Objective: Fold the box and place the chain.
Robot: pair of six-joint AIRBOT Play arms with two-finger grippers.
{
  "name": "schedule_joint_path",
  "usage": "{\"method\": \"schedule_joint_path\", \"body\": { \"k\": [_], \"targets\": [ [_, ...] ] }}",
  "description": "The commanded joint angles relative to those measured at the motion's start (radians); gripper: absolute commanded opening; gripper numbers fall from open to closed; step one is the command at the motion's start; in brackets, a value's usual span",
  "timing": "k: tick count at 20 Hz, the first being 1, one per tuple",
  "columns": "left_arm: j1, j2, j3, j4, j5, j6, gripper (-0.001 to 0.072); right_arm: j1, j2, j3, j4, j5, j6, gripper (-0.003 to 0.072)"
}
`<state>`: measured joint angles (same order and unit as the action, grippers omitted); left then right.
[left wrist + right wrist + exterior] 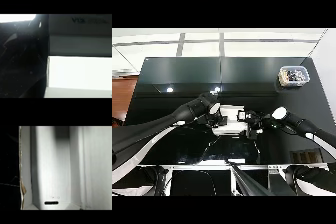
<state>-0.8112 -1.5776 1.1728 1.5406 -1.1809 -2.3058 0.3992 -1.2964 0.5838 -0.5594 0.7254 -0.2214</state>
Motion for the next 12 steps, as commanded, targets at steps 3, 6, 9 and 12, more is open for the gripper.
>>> {"method": "schedule_joint_path", "body": {
  "k": [3, 6, 9, 12],
  "targets": [
    [0.001, 0.000, 0.001, 0.004, 0.003, 0.002, 0.0028, 0.000, 0.000, 0.000, 0.002, 0.001, 0.001, 0.0007],
    [0.001, 0.000, 0.001, 0.004, 0.010, 0.002, 0.0028, 0.000, 0.000, 0.000, 0.002, -0.001, 0.011, 0.0317],
    [0.001, 0.000, 0.001, 0.003, 0.021, 0.002, 0.0028, 0.000, 0.003, 0.000, 0.001, 0.004, 0.031, 0.0637],
    [0.001, 0.000, 0.001, 0.003, 0.020, 0.002, 0.0028, 0.000, 0.039, 0.001, 0.000, 0.012, 0.035, 0.0637]
  ]
}}
